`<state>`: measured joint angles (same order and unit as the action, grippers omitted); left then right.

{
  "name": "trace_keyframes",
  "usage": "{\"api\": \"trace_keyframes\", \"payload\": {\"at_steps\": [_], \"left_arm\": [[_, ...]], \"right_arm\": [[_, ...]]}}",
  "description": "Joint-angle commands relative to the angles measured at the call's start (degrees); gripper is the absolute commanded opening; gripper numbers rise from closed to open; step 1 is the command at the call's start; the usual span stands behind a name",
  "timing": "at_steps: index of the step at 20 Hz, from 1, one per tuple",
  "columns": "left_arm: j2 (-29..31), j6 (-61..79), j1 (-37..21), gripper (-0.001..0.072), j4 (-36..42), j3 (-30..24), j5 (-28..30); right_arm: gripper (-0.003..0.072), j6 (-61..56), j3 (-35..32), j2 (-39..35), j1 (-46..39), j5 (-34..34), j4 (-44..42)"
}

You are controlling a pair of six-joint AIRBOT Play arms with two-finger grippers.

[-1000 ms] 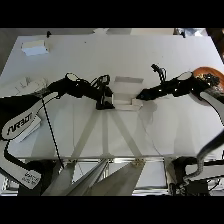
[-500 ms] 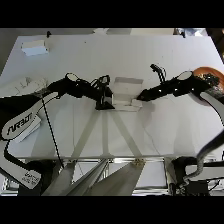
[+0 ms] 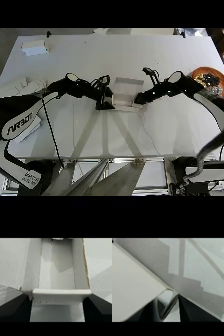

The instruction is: Fold the box and place the chain.

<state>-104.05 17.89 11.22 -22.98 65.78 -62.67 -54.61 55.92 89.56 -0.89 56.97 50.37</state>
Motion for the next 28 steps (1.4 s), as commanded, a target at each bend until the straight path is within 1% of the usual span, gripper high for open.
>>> {"api": "trace_keyframes", "payload": {"at_steps": [1, 2, 6, 9, 11, 13, 14, 17, 18, 22, 23, 24, 25, 28], "left_arm": [[0.0, 0.1, 0.0, 0.0281, 0.0, 0.0, 0.4], [0.0, 0.1, 0.0, 0.0281, 0.0, 0.0, 0.4], [0.0, 0.1, 0.0, 0.0281, 0.0, 0.0, 0.4], [0.0, 0.1, 0.0, 0.0281, 0.0, 0.0, 0.4], [0.0, 0.1, 0.0, 0.0281, 0.0, 0.0, 0.4], [0.0, 0.1, 0.0, 0.0281, 0.0, 0.0, 0.4], [0.0, 0.1, 0.0, 0.0281, 0.0, 0.0, 0.4], [0.0, 0.1, 0.0, 0.0281, 0.0, 0.0, 0.3], [0.0, 0.1, 0.0, 0.0281, 0.0, 0.0, 0.3], [0.0, 0.1, 0.0, 0.0281, 0.0, 0.0, 0.3], [0.0, 0.1, 0.0, 0.0281, 0.0, 0.0, 0.4], [0.0, 0.1, 0.0, 0.0281, 0.0, 0.0, 0.4], [0.0, 0.1, 0.0, 0.0281, 0.0, 0.0, 0.3], [0.0, 0.1, 0.0, 0.0281, 0.0, 0.0, 0.3]], "right_arm": [[0.0293, -5.6, 0.2, -0.7, 0.3, -1.2, 2.1], [0.0281, -6.8, 0.2, -1.0, 0.3, -1.7, 2.6], [0.0276, -11.5, 0.3, -2.0, 0.5, -2.7, 5.3], [0.0276, -15.0, 0.3, -2.0, 3.3, -2.9, 11.0], [0.0275, -19.2, 0.3, -2.1, 6.4, -4.2, 15.8], [0.0274, -23.1, 0.5, -2.1, 9.0, -5.6, 18.7], [0.0256, -25.5, 1.1, -2.1, 10.0, -5.6, 20.7], [0.0243, -32.9, 3.5, -2.1, 11.7, -4.6, 27.1], [0.0242, -35.4, 4.0, -2.1, 11.9, -4.1, 28.3], [0.0239, -41.9, 4.2, -2.1, 12.0, -3.6, 28.8], [0.0182, -42.7, 4.2, -2.1, 12.0, -3.7, 28.7], [0.0035, -42.7, 4.2, -2.1, 12.0, -3.5, 28.7], [0.0013, -42.7, 4.2, -2.1, 12.0, -3.5, 28.3], [0.0013, -42.7, 4.2, -2.1, 12.0, -3.4, 27.8]]}}
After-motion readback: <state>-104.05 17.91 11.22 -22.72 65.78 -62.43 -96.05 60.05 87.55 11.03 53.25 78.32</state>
